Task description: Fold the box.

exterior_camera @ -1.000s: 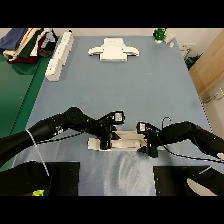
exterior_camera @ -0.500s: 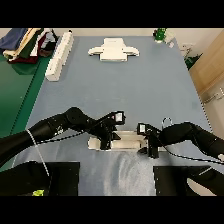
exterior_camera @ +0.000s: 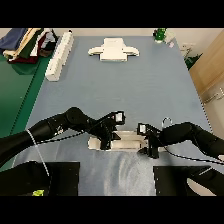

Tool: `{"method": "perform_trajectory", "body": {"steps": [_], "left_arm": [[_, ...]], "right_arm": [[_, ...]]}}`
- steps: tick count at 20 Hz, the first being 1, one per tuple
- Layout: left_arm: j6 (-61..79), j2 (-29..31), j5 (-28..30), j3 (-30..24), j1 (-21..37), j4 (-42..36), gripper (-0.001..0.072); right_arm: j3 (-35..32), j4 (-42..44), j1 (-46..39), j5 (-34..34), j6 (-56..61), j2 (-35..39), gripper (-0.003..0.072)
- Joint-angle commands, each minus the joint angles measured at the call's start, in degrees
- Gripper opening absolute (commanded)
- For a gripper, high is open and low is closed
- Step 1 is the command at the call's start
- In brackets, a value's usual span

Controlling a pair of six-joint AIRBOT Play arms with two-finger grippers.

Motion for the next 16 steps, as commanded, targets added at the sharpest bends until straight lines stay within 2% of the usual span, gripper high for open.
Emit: {"method": "perform_trajectory", "body": {"steps": [1,4,5,6,7,9,11,13,16], "left_arm": [[0.0,0.0,0.1,0.0,0.0,0.0,0.0015],[0.0,0.0,0.1,0.0,0.1,0.0,0.0019],[0.0,0.0,0.1,0.0,0.1,0.1,0.0099],[-0.3,0.0,-0.1,0.0,0.1,0.0,0.0417],[-1.8,0.1,-0.1,0.0,0.1,0.0,0.0586],[-5.2,0.4,-0.1,0.1,0.1,0.6,0.0587],[-10.6,1.7,-0.9,0.1,0.1,4.4,0.0587],[-20.3,4.9,-4.8,0.1,0.1,14.5,0.0587],[-38.7,12.8,-13.3,0.2,0.1,29.9,0.0586]], "right_arm": [[0.1,0.1,0.0,0.2,0.0,0.1,0.049],[0.1,0.1,0.0,0.2,0.0,0.1,0.049],[0.1,0.1,0.0,0.2,0.0,0.1,0.049],[0.1,0.1,0.0,0.2,0.0,0.1,0.049],[0.1,0.1,0.0,0.2,0.0,0.1,0.049],[0.1,0.1,0.0,0.2,0.0,0.1,0.049],[0.1,0.1,0.0,0.2,0.0,0.1,0.049],[0.1,0.1,0.0,0.2,0.0,0.1,0.049],[0.1,0.1,0.0,0.2,0.0,0.1,0.049]]}}
